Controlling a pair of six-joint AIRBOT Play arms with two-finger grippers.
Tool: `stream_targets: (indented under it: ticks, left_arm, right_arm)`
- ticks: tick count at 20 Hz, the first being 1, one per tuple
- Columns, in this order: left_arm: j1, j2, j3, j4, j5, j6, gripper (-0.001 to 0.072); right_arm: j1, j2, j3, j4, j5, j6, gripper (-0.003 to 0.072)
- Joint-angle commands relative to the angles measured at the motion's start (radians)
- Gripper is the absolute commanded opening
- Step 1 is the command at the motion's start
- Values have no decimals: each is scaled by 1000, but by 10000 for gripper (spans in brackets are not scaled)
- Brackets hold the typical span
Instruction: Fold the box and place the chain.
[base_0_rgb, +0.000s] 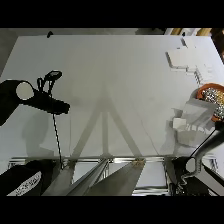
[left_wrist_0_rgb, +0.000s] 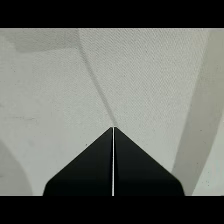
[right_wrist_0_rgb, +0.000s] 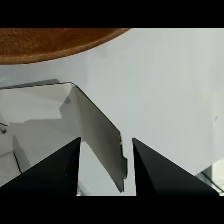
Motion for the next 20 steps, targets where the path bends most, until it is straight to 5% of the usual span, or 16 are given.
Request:
stream_targets:
  ticks: [1,4,5,16,20]
  left_arm:
    - [0,0,0,0,0,0,8]
    - [0,0,0,0,0,0,8]
    - [0,0,0,0,0,0,8]
    - [0,0,0,0,0,0,8]
    - [0,0,0,0,4,0,8]
  right_arm:
    - [-11,-39,1,62,-27,-23,194]
    - [-8,-50,1,108,23,-43,127]
    - [6,-49,2,131,51,-73,15]
    - [666,198,-3,472,60,-92,17]
    - [877,237,-54,606,-68,-13,17]
